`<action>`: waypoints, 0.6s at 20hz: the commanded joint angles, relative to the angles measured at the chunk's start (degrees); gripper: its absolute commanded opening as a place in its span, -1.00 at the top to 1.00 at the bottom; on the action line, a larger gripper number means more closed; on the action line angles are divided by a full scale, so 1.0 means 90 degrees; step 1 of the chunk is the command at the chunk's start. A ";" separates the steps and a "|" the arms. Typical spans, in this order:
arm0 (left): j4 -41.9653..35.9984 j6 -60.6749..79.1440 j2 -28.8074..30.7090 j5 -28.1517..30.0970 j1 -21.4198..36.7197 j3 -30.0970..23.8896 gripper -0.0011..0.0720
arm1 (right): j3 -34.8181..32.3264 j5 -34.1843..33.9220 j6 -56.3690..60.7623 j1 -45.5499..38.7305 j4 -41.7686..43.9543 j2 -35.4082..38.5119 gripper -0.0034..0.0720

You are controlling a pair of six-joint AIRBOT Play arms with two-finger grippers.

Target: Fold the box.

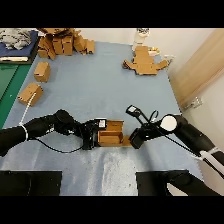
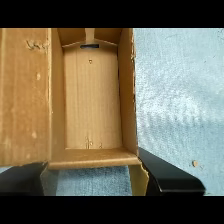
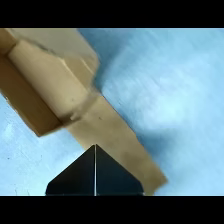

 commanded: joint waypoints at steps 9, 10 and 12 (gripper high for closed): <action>0.0002 0.0005 0.0000 0.0002 0.0000 0.0007 -0.32 | -0.0529 0.0418 0.3184 -0.2948 -0.0593 0.1178 0.91; 0.0002 0.0007 0.0002 0.0002 0.0000 0.0007 -0.32 | -0.0726 0.0294 0.2999 -0.3206 -0.0073 0.1042 0.91; 0.0002 0.0007 0.0002 0.0000 0.0002 0.0007 -0.32 | -0.1064 0.0104 0.2531 -0.3349 0.1039 0.0750 0.91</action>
